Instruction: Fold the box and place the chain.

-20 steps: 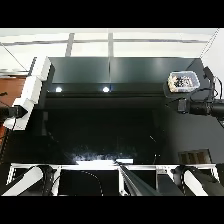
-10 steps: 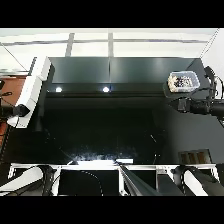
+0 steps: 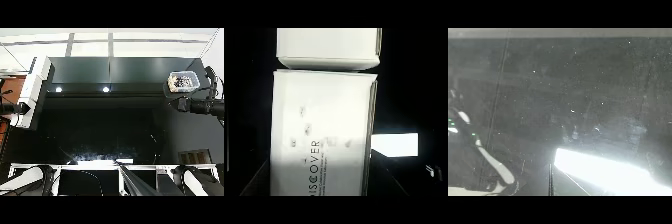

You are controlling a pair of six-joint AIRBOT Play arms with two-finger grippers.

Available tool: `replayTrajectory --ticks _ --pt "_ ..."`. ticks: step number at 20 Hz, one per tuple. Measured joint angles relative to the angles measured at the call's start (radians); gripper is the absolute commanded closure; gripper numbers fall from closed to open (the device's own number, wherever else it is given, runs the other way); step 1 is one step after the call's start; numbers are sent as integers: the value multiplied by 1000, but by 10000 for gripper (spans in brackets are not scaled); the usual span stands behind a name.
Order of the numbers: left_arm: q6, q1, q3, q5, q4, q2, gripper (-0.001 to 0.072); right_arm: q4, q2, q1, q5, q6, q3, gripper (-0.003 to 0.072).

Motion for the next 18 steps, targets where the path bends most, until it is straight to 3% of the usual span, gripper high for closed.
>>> replayTrajectory --ticks 7,8,9,10,14,18 --pt "-40 -52 67 10 -10 143 5 27 0 27 5 9 40 679" --pt "-48 -69 74 9 -27 174 90 29 0 45 6 10 61 679" --pt "-57 -91 80 7 -56 209 466 28 0 65 6 10 85 679" --pt "-62 -118 85 1 -82 241 684 25 0 89 7 11 113 679" --pt "-112 -287 94 -111 -142 353 684 -34 6 161 53 45 202 681" --pt "-227 -465 69 -183 -164 443 684 -138 71 190 58 106 219 682"
